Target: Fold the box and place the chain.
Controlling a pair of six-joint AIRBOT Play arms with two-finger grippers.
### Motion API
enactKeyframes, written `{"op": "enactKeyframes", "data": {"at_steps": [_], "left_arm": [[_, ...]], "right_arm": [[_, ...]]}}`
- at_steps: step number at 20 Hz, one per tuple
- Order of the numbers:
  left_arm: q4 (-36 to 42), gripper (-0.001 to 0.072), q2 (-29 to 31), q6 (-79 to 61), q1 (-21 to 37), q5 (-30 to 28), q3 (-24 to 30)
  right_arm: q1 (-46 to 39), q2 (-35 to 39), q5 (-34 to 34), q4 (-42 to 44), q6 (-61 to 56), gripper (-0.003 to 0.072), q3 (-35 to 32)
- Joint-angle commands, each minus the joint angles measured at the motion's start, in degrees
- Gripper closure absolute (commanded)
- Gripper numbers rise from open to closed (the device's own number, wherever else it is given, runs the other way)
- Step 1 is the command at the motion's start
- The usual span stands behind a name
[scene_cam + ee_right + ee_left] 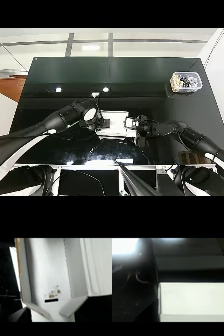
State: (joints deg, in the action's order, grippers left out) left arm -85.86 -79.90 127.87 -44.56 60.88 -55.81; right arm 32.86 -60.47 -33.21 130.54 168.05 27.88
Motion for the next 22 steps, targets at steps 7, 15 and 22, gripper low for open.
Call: {"op": "enactKeyframes", "data": {"at_steps": [7, 15, 22], "left_arm": [[1.1, 0.0683, 0.8, 0.6, 0.4, -4.6, 7.2], [1.1, 0.0682, 0.8, -0.4, 0.4, -3.4, 7.2], [1.1, 0.0683, 0.8, -0.4, 0.4, -3.3, 7.2]], "right_arm": [[0.6, 0.4, -3.5, -0.7, 0.2, -0.0019, 2.4], [2.3, 0.4, -3.1, 0.0, 1.0, 0.0165, 2.4], [5.6, -1.2, -1.2, 3.4, -2.8, 0.0609, 2.4]]}}
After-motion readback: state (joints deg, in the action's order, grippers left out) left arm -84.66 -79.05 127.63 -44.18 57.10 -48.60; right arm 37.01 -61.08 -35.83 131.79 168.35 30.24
